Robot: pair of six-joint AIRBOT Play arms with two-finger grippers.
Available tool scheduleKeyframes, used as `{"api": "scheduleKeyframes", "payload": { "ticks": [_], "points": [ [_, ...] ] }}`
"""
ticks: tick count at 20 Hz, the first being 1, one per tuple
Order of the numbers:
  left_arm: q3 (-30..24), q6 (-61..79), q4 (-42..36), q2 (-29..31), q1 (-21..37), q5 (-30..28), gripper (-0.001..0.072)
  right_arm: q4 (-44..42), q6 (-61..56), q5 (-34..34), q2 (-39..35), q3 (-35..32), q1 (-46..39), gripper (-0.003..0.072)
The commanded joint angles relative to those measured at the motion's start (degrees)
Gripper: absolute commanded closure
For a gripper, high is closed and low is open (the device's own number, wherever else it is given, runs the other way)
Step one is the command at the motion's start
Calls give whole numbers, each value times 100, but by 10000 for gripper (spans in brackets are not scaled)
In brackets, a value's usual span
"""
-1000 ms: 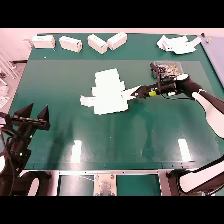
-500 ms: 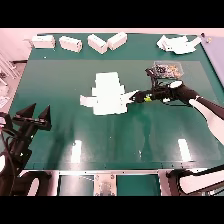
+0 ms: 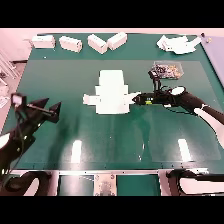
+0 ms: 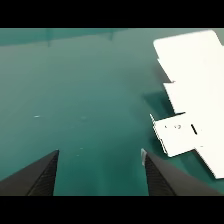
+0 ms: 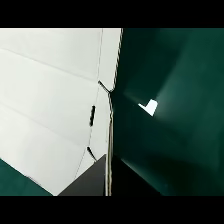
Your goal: Fold the box and place the chain.
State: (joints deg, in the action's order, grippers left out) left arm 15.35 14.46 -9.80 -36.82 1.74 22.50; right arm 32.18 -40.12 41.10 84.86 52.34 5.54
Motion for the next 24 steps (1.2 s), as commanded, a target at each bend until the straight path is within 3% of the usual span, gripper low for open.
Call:
{"api": "scheduleKeyframes", "payload": {
  "ticks": [1,4,7,12,15,20,24],
  "points": [
    [970,413,2,-1696,2,658,121,4,35,-114,-46,-50,7,690],
    [1873,645,42,-3073,2,1139,122,28,52,-223,-46,-114,9,691],
    [2599,658,37,-4052,2,1517,122,28,140,-258,-46,-157,9,690],
    [2879,286,-90,-4214,2,1858,123,22,140,-256,-46,-157,9,690],
    [3718,-321,514,-4542,2,2100,122,22,184,-260,-46,-149,13,690],
    [5720,-2118,1956,-5980,-4,3440,122,20,258,-258,-46,-144,17,689],
    [6758,-3510,2852,-6778,-4,3696,122,4,485,-254,-46,-144,138,690]
  ]
}}
